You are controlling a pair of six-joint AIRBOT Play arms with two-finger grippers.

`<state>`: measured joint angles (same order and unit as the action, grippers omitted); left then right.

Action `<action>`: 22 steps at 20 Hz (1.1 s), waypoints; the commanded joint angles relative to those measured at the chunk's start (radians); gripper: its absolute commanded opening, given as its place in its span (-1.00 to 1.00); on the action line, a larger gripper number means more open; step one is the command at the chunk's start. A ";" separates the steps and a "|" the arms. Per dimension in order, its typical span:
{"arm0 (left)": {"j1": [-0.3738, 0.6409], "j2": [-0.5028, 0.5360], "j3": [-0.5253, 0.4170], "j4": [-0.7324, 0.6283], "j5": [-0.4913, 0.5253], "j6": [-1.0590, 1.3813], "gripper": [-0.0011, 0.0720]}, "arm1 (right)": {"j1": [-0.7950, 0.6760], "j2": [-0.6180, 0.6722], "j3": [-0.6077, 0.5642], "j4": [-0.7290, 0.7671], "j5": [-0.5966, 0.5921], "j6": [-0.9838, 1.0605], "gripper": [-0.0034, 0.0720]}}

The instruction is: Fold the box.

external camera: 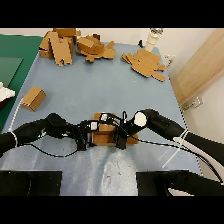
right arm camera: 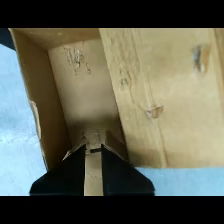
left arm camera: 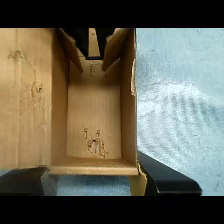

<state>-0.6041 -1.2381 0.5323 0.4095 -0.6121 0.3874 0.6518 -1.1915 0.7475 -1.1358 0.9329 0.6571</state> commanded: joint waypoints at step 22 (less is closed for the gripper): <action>-0.001 0.000 0.001 0.003 -0.001 0.004 -0.19 | 0.002 0.000 0.001 -0.064 0.038 0.164 -0.90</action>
<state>-0.6048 -1.2381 0.5327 0.4122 -0.6113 0.3901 0.6548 -1.1908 0.7494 -1.1240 0.9878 0.7464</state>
